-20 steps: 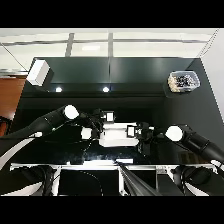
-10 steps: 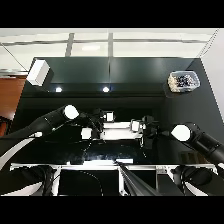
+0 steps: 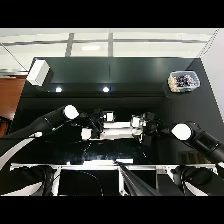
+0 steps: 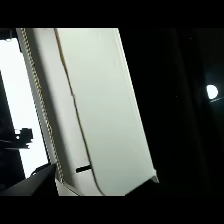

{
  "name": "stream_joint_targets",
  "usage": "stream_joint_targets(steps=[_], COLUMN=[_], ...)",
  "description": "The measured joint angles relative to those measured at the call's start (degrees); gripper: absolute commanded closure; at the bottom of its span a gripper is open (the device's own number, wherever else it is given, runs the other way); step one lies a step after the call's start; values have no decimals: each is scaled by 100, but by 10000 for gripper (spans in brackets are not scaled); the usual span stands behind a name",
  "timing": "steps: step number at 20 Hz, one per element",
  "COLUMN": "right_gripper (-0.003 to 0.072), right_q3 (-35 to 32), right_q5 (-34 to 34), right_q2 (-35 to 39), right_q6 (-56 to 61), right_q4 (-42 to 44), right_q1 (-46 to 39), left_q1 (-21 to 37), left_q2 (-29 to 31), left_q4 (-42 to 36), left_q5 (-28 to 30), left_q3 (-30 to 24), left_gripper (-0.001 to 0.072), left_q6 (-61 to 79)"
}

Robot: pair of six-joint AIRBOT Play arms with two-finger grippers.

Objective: Fold the box and place the chain.

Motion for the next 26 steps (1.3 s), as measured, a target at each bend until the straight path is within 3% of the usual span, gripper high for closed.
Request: stream_joint_targets(steps=[7,16,26], right_gripper=[32,32,32], right_q3=[0,-2,-68], right_q5=[63,487,732], right_q2=[-492,-927,-1429], right_q6=[-1054,-2068,-2752], right_q4=[632,1801,2055], right_q1=[-33,-713,-802], left_q1=[0,0,0], left_q2=[0,0,-2], left_q4=[-2,0,0], left_q5=[-9,0,-22], left_q3=[0,0,0], left_gripper=[681,681,681], left_q6=[7,2,9])
